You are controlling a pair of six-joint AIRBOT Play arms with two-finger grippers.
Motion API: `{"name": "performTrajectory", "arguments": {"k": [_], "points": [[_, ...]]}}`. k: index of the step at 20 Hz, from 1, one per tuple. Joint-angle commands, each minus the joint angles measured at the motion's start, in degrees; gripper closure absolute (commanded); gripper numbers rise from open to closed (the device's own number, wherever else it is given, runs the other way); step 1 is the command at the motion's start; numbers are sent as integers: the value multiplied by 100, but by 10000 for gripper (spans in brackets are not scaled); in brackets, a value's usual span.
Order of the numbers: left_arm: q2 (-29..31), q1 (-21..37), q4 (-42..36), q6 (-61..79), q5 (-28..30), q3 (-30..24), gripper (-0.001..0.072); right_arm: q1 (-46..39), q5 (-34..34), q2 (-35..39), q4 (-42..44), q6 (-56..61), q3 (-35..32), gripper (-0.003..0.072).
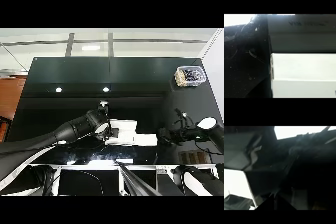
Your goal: Fold the box and place the chain.
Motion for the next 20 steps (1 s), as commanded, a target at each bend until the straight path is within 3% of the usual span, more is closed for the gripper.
{"name": "performTrajectory", "arguments": {"k": [1,2,3,4,5,6,12,13,16,20], "points": [[-4,2,-7,4,22,0,678,542,-240,-562,769,-457,-9,635],[-4,2,-4,4,42,2,678,629,-262,-584,1165,-782,-11,633],[-4,2,-4,4,52,2,678,675,-160,-581,1663,-1272,2,561],[-4,2,-4,4,85,0,678,678,-11,-581,2133,-1709,26,387],[-4,2,-7,4,127,2,678,678,90,-581,2369,-1941,87,150],[-4,2,-7,4,149,2,678,678,199,-581,2476,-2162,181,45],[-4,2,-7,4,155,2,678,691,713,-577,2468,-2234,643,37],[-4,2,-7,4,155,2,678,743,684,-577,2391,-2111,643,84],[-4,2,-7,4,155,0,678,1274,459,-577,2039,-1864,643,91],[-4,2,-7,4,155,2,678,2039,-356,-570,1816,-1248,645,93]]}}
